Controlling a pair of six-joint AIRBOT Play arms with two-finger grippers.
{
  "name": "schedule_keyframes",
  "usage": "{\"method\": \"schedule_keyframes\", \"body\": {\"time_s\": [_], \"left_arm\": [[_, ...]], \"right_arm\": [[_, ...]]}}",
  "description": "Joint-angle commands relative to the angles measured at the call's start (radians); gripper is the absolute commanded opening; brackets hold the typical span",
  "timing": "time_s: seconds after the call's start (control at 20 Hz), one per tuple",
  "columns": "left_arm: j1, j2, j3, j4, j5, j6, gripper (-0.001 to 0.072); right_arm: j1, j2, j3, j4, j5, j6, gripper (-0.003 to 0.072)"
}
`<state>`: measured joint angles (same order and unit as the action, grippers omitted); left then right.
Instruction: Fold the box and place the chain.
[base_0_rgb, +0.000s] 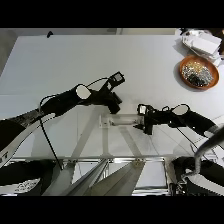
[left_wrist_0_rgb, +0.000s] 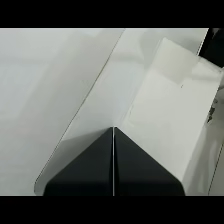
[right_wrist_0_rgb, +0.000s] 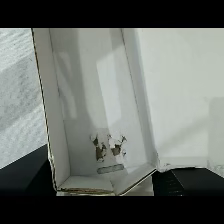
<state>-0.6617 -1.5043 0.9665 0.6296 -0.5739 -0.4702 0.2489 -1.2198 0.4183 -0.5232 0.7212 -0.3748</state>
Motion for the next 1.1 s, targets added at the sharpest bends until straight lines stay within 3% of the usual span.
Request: {"method": "schedule_keyframes", "body": {"time_s": [0.0, 0.2, 0.4, 0.55, 0.7, 1.05], "left_arm": [[0.0, -0.016, 0.0, 0.015, -0.014, -0.009, 0.0004], [0.019, 0.065, 0.0, 0.119, -0.104, -0.01, 0.0004], [0.051, 0.19, 0.0, 0.372, -0.302, -0.077, 0.0003], [0.061, 0.238, -0.01, 0.431, -0.417, -0.077, 0.0002], [0.05, 0.235, -0.03, 0.375, -0.415, -0.047, 0.0002], [0.049, 0.223, -0.133, 0.277, -0.306, -0.024, 0.0003]], "right_arm": [[0.0, 0.0, 0.0, 0.0, 0.0, 0.0, 0.0477], [0.0, 0.0, 0.0, 0.0, 0.0, 0.0, 0.0477], [0.0, 0.0, 0.0, 0.0, 0.0, 0.0, 0.0477], [0.0, 0.0, 0.0, 0.0, 0.0, 0.0, 0.0477], [0.0, 0.0, 0.0, 0.0, 0.0, 0.0, 0.0477], [0.0, 0.0, 0.0, 0.0, 0.0, 0.0, 0.0477]]}}
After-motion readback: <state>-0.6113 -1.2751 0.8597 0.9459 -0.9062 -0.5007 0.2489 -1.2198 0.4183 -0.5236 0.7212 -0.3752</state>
